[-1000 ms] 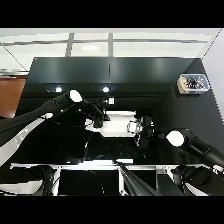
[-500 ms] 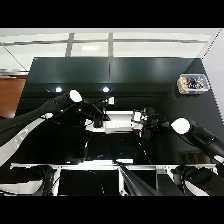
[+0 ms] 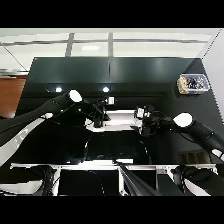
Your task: Fold the box and place the chain.
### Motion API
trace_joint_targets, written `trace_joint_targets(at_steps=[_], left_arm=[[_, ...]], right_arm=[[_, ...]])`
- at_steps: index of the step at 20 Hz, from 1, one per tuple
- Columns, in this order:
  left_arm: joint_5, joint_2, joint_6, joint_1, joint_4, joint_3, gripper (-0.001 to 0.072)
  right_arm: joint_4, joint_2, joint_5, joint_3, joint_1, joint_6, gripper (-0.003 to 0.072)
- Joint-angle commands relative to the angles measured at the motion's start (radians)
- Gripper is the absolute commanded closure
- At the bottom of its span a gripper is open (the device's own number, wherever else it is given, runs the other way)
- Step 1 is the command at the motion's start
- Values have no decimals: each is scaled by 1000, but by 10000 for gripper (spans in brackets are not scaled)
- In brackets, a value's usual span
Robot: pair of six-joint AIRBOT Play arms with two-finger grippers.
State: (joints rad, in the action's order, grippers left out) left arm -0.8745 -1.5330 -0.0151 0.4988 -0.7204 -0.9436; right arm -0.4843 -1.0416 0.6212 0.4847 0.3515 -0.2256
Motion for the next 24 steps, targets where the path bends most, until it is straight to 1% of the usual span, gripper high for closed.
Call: trace_joint_targets(at_steps=[1, 6, 8, 15, 17, 20, 24], left_arm=[[2, 0, 0, 0, 0, 0, 681], [1, 0, 0, 0, 0, 0, 681], [1, 0, 0, 0, 0, 0, 681], [1, 0, 0, 0, 1, 0, 681], [1, -2, 0, 0, 24, 0, 681], [2, -3, 0, 0, 33, 0, 681], [2, -3, 0, 0, 33, 0, 681]], right_arm=[[71, -37, 105, 1, -24, -73, -9], [101, -82, 106, 1, -25, -158, -9], [121, -89, 110, 1, -24, -167, -9], [113, -135, 118, 1, -24, -168, -9], [98, -142, 117, 1, -19, -163, -9], [-6, -146, 93, 1, -3, -119, -8], [-6, -167, 74, 2, -2, -114, -6]])
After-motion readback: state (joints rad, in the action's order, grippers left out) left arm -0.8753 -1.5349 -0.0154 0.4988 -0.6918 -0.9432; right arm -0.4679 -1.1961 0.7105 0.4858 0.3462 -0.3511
